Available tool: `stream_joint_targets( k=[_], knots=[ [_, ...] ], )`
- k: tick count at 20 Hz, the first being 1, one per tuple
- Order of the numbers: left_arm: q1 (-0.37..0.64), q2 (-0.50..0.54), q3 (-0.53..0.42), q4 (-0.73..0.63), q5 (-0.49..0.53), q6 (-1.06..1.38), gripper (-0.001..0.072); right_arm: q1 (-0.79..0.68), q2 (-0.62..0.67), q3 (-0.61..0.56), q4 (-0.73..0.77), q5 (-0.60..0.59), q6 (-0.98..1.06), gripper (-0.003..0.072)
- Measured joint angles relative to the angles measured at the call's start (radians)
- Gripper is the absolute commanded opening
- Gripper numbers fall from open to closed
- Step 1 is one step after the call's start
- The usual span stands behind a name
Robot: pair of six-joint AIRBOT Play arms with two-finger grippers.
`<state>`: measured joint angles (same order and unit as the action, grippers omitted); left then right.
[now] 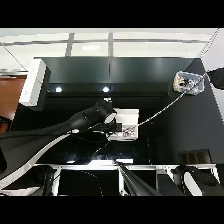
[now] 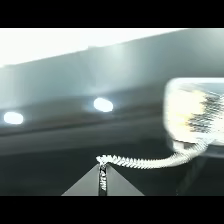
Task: Fold the box and place the chain.
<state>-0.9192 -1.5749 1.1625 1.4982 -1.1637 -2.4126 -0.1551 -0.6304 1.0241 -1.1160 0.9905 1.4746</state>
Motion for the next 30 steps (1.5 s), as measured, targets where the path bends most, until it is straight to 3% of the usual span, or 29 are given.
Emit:
stream_joint_targets(
  k=[5,13,19,30],
  knots=[
    [0.0,0.0,0.0,0.0,0.0,0.0,0.0031,0.001,0.064,0.075,0.225,0.047,-0.083,0.0005],
    [0.0,0.0,0.0,0.0,0.0,0.0,0.0031,0.001,0.078,0.261,0.415,0.153,-0.139,0.0005],
    [0.0,0.0,0.0,0.0,-0.001,0.0,0.003,0.001,0.078,0.283,0.499,0.183,-0.158,0.0006],
    [0.0,0.0,0.0,0.0,-0.001,0.0,0.0031,0.004,0.048,0.274,0.631,0.34,-0.163,0.0005]
  ],
)
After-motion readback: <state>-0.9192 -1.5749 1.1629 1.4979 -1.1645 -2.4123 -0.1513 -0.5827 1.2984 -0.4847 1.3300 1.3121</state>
